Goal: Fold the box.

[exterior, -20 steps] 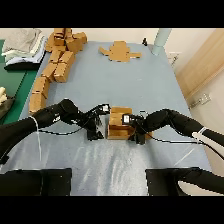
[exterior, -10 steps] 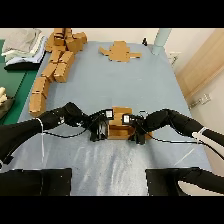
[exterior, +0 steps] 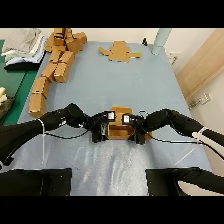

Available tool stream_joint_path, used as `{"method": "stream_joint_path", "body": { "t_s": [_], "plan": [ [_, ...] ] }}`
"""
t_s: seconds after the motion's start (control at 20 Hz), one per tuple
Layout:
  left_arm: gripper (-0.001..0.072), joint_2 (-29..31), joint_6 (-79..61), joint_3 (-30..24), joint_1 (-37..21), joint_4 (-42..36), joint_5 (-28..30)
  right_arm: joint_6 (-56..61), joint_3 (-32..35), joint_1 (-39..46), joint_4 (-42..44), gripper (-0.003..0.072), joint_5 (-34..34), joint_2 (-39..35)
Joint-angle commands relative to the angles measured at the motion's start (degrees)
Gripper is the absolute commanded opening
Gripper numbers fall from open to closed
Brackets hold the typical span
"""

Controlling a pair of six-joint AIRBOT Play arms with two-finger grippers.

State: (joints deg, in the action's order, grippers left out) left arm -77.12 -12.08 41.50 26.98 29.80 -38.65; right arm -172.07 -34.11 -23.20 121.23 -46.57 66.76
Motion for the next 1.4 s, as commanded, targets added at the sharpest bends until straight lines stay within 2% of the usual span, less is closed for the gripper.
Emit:
{"method": "stream_joint_path", "body": {
  "t_s": [0.0, 0.35, 0.75, 0.85, 1.35],
  "plan": [
    [0.0694, 0.0, 0.1, 0.0, 1.8, -0.2, 2.6, 0.0, 0.0, 0.0, 0.0, 0.0474, 0.0, 0.0],
    [0.0694, -1.2, 0.1, 0.0, 4.2, -0.1, 6.9, 0.0, 0.0, 0.0, 0.0, 0.0474, 0.0, 0.0],
    [0.0689, -1.5, 3.1, 0.0, 4.3, 0.7, 7.5, 0.0, 0.0, 0.0, 0.0, 0.0474, 0.0, 0.0],
    [0.0512, -1.5, 3.1, 0.0, 4.3, 1.1, 7.3, 0.0, 0.0, 0.0, 0.0, 0.0474, 0.0, 0.0],
    [0.0514, -1.5, 3.0, 0.0, 4.4, 1.1, 7.1, 0.0, 0.0, 0.0, 0.0, 0.0474, 0.0, 0.0]
  ]
}}
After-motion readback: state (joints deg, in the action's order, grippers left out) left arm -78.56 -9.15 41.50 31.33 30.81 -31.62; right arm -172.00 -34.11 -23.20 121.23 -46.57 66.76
